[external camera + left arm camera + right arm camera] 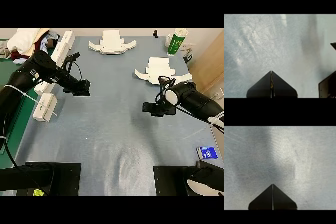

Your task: Fold the box.

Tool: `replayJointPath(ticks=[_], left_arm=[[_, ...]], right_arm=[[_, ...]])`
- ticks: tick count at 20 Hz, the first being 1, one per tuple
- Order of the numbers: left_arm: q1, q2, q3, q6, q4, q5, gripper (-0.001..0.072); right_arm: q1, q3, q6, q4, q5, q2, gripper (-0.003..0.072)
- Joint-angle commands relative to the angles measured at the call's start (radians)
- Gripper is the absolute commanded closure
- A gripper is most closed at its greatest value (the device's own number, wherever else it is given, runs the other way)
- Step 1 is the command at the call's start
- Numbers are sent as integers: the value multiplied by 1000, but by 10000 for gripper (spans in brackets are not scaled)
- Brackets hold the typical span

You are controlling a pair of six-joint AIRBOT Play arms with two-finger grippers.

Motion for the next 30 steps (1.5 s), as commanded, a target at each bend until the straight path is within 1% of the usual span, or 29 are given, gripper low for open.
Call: replayJointPath(ticks=[1, 3, 9, 12, 13, 14, 16, 17, 18, 19, 20, 23, 25, 27, 30], left_arm=[[0, 0, 1, 0, 0, 0, 696], [0, 0, 1, 0, 0, 0, 696], [0, 0, 1, 0, 0, 0, 695], [0, 0, 1, 0, 0, 0, 696], [0, 0, 1, 0, 0, 0, 695], [0, 0, 1, 0, 0, 0, 696], [0, 0, 1, 0, 0, 0, 696], [0, 0, 1, 0, 0, 0, 696], [0, 0, 1, 0, 0, 0, 696], [0, 0, 1, 0, 0, 0, 696], [0, 0, 1, 0, 0, 0, 696], [0, 0, 1, 0, 0, 0, 695], [0, 0, 1, 0, 0, 0, 696], [0, 0, 1, 0, 0, 0, 696], [0, 0, 1, 0, 0, 0, 696]], right_arm=[[0, 1, 0, 0, 0, 0, 682], [0, 1, 2, 0, -3, 0, 682], [0, 1, 8, 5, -83, 0, 682], [0, 3, 53, 70, -150, 0, 682], [-16, 23, 51, 71, -159, -5, 682], [-61, 69, 35, 71, -114, -18, 682], [-223, 216, -82, 118, 36, -73, 682], [-322, 301, -154, 143, 90, -109, 681], [-417, 379, -205, 172, 124, -147, 597], [-518, 460, -272, 219, 135, -192, 435], [-609, 531, -346, 280, 135, -240, 383], [-842, 729, -569, 492, 138, -433, 383], [-951, 826, -678, 636, 184, -572, 382], [-1014, 894, -761, 733, 222, -698, 383], [-1041, 977, -847, 769, 193, -823, 383]])
